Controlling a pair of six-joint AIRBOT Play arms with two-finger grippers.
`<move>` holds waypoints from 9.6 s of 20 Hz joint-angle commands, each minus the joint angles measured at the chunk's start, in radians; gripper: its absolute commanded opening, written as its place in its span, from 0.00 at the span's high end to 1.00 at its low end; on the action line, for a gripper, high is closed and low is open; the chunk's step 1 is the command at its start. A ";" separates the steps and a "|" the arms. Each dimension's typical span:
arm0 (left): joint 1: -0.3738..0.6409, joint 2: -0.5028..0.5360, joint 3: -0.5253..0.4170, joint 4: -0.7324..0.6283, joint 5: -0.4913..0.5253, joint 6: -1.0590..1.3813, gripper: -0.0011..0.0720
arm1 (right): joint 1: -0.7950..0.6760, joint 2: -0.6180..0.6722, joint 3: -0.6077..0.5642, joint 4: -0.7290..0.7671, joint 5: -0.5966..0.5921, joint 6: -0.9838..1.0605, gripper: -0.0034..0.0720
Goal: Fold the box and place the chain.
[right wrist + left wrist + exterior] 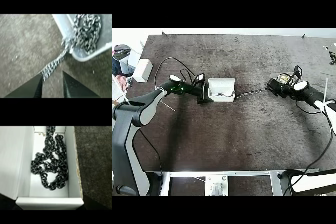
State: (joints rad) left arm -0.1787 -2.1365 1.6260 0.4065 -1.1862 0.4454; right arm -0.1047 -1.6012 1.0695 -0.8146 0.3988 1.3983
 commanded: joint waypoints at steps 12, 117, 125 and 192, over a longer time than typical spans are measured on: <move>0.000 0.000 0.000 0.000 0.000 0.000 0.34 | 0.038 -0.076 0.049 0.097 -0.042 -0.071 0.94; 0.000 0.000 0.000 0.000 0.000 0.000 0.34 | 0.272 -0.178 0.237 -0.219 0.392 -0.681 0.61; 0.000 0.000 0.000 0.000 0.000 0.000 0.34 | 0.274 -0.072 0.237 -0.196 0.415 -0.681 0.94; 0.000 0.000 0.000 0.000 0.000 0.000 0.34 | 0.176 -0.279 0.486 -0.703 0.489 0.584 0.94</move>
State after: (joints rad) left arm -0.1791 -2.1365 1.6264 0.4065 -1.1858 0.4458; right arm 0.0692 -1.8805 1.5562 -1.5261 0.8852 1.9881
